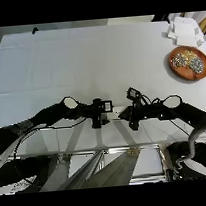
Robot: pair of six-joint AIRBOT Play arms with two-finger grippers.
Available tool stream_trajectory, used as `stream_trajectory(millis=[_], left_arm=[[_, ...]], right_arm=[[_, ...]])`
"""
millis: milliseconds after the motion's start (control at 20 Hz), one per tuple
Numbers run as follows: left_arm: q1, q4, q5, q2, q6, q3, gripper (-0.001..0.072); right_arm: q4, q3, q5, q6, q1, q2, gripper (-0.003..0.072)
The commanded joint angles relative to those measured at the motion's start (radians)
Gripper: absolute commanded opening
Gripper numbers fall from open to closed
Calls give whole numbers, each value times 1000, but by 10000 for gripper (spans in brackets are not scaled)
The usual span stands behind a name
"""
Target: Fold the box and place the chain.
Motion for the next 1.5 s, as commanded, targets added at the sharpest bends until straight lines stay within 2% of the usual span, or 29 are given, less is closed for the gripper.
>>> stream_trajectory(millis=[0, 250, 500, 600, 700, 800, 900, 1000, 1200, 1350, 1450], left_arm=[[1, 0, 1, 0, 1, 0, 274], [1, 0, 1, 0, 1, 0, 274], [1, 0, 1, 0, 1, 0, 274], [1, 0, 1, 0, 1, 0, 274], [1, 0, 1, 0, 1, 0, 274], [1, 0, 1, 0, 1, 0, 274], [1, 0, 1, 0, 1, 0, 274], [1, 0, 1, 0, 1, 0, 274], [1, 0, 1, 0, 1, 0, 274], [1, 0, 1, 0, 1, 0, 274], [1, 0, 1, 0, 1, 0, 274]], right_arm=[[-40, 0, -36, 19, 16, 6, 10], [-40, 0, -40, 27, 16, 150, 10], [-92, 0, -40, 226, 16, 368, 10], [-245, 0, -36, 452, 16, 440, 10], [-541, 0, -9, 808, 16, 477, 9], [-929, 3, 115, 1162, 16, 473, 9], [-1170, 3, 277, 1403, 16, 457, 11], [-1180, 42, 346, 1506, 4, 417, 12], [-1146, 199, 486, 1517, -92, 243, 12], [-1102, 294, 489, 1519, -113, 162, 12], [-1103, 318, 466, 1531, -113, 139, 12]])
